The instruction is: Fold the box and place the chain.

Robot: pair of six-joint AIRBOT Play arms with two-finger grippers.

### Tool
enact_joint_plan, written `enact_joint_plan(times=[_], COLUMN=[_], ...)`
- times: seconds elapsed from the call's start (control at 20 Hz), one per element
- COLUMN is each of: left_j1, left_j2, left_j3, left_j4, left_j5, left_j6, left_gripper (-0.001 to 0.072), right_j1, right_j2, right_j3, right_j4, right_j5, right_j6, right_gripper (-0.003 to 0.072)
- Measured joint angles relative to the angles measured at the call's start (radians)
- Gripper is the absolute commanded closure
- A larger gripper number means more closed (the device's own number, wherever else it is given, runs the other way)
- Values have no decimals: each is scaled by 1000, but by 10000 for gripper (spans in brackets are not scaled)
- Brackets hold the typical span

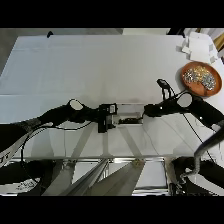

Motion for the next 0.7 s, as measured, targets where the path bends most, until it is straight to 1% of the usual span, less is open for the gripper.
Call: enact_joint_plan(times=[0.3, 0.7], left_j1=[0, 0], left_j2=[0, 0], left_j3=[0, 0], left_j4=[0, 0], left_j5=[0, 0], left_j6=[0, 0], left_gripper=[377, 377], right_j1=[54, 68], right_j2=[-19, -24], right_j3=[0, 0], right_j4=[16, -124], right_j5=[-37, -40], right_j6=[34, 153], right_gripper=[487, 487])
